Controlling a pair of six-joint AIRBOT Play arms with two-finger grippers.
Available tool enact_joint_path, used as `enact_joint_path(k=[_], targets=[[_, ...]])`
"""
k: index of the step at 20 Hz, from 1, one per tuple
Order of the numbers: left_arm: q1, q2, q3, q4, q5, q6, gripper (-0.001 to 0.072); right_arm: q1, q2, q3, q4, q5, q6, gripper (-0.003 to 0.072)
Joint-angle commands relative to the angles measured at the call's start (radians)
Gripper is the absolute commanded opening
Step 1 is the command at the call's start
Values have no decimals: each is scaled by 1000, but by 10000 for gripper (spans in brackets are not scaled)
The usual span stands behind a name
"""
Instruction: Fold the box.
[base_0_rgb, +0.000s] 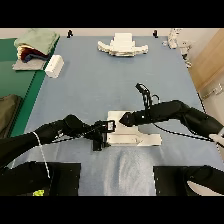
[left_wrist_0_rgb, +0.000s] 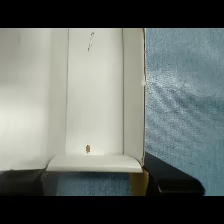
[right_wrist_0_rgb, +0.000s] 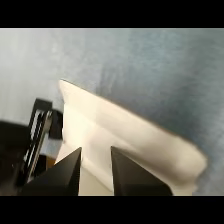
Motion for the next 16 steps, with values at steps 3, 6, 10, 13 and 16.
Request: enact_joint_path(k=[3, 6, 10, 13, 16], targets=[[0, 0, 1, 0, 0, 0, 440, 0, 232, -1, -218, -328, -148, 295], [0, 0, 1, 0, 0, 0, 440, 0, 338, -55, -312, -409, -297, 297], [0, 0, 1, 0, 0, 0, 439, 0, 371, -129, -389, -454, -370, 622], [0, 0, 1, 0, 0, 0, 440, 0, 345, -173, -467, -391, -506, 627], [0, 0, 1, 0, 0, 0, 440, 1, 306, -196, -498, -309, -592, 627]])
